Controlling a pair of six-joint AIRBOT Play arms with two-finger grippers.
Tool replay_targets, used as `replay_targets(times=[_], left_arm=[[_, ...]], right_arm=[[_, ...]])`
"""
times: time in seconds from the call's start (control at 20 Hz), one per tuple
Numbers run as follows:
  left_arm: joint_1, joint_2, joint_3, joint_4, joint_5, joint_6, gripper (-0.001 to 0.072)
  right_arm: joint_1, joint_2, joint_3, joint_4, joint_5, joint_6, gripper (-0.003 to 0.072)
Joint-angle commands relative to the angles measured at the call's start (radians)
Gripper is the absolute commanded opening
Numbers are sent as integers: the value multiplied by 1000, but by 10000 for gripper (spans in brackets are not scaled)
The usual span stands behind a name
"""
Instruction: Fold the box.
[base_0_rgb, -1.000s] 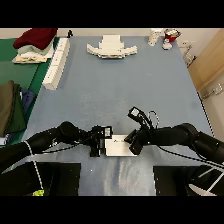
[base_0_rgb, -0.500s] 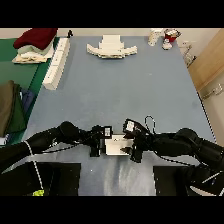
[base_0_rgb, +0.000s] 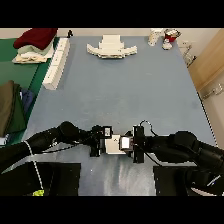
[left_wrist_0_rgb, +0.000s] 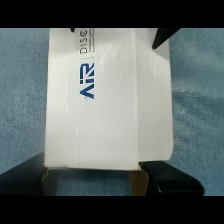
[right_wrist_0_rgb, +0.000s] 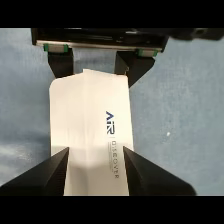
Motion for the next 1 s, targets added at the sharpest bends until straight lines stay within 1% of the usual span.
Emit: replay_targets(times=[0.0,0.2,0.45,0.6,0.95], left_arm=[[0,-1,1,0,-1,1,444],[0,0,1,0,-1,1,444],[0,-1,1,0,-1,1,444],[0,0,1,0,-1,1,444],[0,-1,1,0,-1,1,443]], right_arm=[[16,-1,-6,-47,11,-3,533],[28,-3,-24,-57,19,-8,532],[28,5,-20,-94,60,-11,532],[29,28,-20,-101,62,-11,520],[28,56,-20,-199,68,16,511]])
